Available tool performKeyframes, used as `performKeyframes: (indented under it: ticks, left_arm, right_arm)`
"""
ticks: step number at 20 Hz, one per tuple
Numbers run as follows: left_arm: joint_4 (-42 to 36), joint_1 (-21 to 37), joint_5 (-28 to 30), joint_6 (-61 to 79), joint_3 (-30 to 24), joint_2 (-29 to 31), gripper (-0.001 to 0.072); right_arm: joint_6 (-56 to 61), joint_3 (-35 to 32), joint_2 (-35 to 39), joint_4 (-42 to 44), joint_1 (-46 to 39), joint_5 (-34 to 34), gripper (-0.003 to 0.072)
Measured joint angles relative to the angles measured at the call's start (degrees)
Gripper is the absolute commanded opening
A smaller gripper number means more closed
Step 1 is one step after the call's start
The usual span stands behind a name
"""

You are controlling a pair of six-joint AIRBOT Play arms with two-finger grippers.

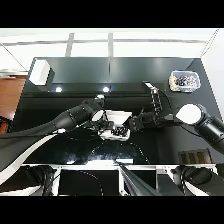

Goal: Fold the box and place the chain.

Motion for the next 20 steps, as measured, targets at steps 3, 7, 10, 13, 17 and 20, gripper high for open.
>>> performKeyframes:
  ticks: [3, 7, 10, 13, 17, 20]
  left_arm:
    - [0.0, 0.0, 0.0, 0.0, 0.0, 0.0, 0.0030]
    - [0.0, 0.0, -0.4, 0.0, 0.0, 0.0, 0.0030]
    - [0.0, 0.0, -0.8, 0.0, 0.0, 0.0, 0.0030]
    - [0.1, 0.0, -1.3, 0.0, 0.0, 0.0, 0.0030]
    - [0.1, 0.0, -1.4, 0.0, 0.0, 0.0, 0.0031]
    - [0.1, 0.0, -1.4, 0.0, 0.0, 0.0, 0.0030]
  right_arm:
    - [-0.9, 0.4, 0.1, 0.3, -0.1, 0.3, 0.0456]
    - [-3.5, 0.9, 0.9, -6.5, -3.7, 2.7, 0.0456]
    - [-9.3, -2.3, 1.4, -15.8, -7.1, 2.7, 0.0455]
    - [-20.7, -9.8, 1.5, -15.9, -8.0, -3.0, 0.0660]
    - [-41.1, -16.7, 0.5, -13.7, -4.9, -11.6, 0.0659]
    - [-55.0, -18.4, -2.3, -8.2, -2.4, -17.5, 0.0659]
